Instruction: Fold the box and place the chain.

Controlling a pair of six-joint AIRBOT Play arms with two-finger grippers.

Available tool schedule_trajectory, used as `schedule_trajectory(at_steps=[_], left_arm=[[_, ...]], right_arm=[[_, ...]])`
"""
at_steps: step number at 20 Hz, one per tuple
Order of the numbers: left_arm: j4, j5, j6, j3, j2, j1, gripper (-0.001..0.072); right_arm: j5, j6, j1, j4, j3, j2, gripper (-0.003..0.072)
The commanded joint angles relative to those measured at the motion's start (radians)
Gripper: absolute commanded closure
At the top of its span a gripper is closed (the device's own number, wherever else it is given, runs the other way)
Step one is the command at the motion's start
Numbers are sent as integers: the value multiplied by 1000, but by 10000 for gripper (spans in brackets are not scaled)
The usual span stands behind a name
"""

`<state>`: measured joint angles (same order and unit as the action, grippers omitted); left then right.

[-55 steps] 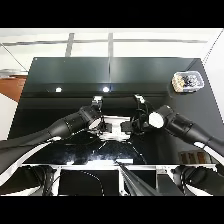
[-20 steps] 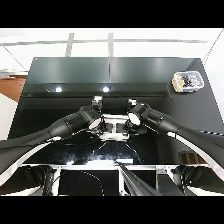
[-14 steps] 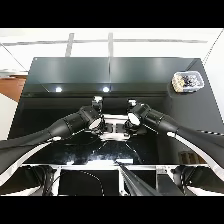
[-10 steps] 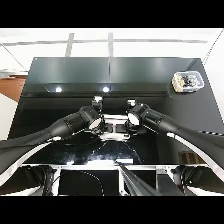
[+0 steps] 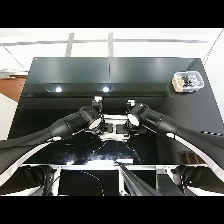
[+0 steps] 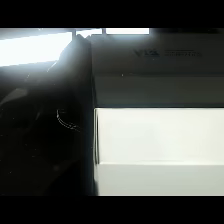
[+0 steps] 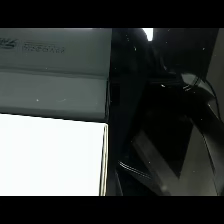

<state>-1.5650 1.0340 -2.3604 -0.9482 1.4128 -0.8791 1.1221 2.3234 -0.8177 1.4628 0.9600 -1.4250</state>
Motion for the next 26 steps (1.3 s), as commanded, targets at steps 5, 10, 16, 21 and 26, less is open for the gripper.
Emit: schedule_trajectory(at_steps=[5,10,16,21,26], left_arm=[[-1,0,0,0,0,1,676],[-1,1,-1,0,0,1,677],[0,0,0,0,0,1,677],[-1,16,0,0,0,1,677],[-1,29,0,1,0,1,677]], right_arm=[[44,2,-1,15,30,1,240],[68,-32,-1,23,63,20,239],[103,-194,-1,11,63,138,239],[203,-276,30,82,63,402,239],[324,-364,265,428,55,549,239]])
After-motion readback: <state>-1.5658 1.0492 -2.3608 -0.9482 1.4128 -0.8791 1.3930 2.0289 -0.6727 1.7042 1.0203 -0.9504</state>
